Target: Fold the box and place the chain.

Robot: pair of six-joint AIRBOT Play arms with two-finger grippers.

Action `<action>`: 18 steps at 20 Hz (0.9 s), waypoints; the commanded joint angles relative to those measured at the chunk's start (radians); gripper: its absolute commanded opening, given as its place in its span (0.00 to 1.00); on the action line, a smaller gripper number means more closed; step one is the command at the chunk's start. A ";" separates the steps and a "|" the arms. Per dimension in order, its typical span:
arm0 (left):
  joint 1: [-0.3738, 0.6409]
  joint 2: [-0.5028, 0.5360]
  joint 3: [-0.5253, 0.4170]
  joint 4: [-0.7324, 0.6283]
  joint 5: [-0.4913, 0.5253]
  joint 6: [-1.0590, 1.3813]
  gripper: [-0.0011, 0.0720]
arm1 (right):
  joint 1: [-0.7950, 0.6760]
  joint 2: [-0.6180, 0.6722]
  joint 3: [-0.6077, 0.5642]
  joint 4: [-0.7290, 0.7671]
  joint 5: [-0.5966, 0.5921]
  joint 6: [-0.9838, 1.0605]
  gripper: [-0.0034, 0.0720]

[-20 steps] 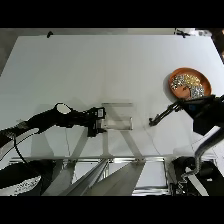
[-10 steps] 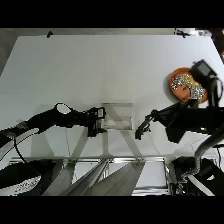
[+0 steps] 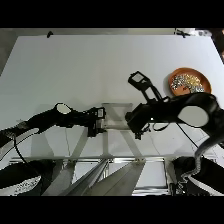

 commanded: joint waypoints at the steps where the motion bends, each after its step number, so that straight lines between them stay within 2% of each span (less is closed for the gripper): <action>1: 0.000 0.000 0.000 0.000 0.000 0.000 0.21 | 0.043 -0.119 -0.001 0.045 -0.104 0.007 0.06; 9: 0.000 0.000 0.000 0.000 0.000 0.000 0.21 | 0.043 -0.359 -0.001 0.134 -0.116 0.007 0.07; 10: 0.000 0.000 0.000 0.000 0.000 0.000 0.21 | 0.043 -0.372 -0.001 0.137 -0.119 0.007 0.12; 14: 0.000 0.000 0.000 0.000 0.000 0.000 0.21 | 0.043 -0.378 -0.001 0.142 -0.135 0.011 0.15; 16: 0.000 0.000 0.000 0.000 0.000 0.000 0.21 | 0.043 -0.377 0.000 0.167 -0.128 0.011 0.45; 17: 0.000 0.000 0.000 0.000 0.000 0.000 0.21 | 0.043 -0.373 0.001 0.171 -0.114 0.011 0.51; 18: 0.000 0.000 0.000 0.000 0.000 0.000 0.21 | 0.042 -0.362 0.002 0.169 -0.097 0.011 0.51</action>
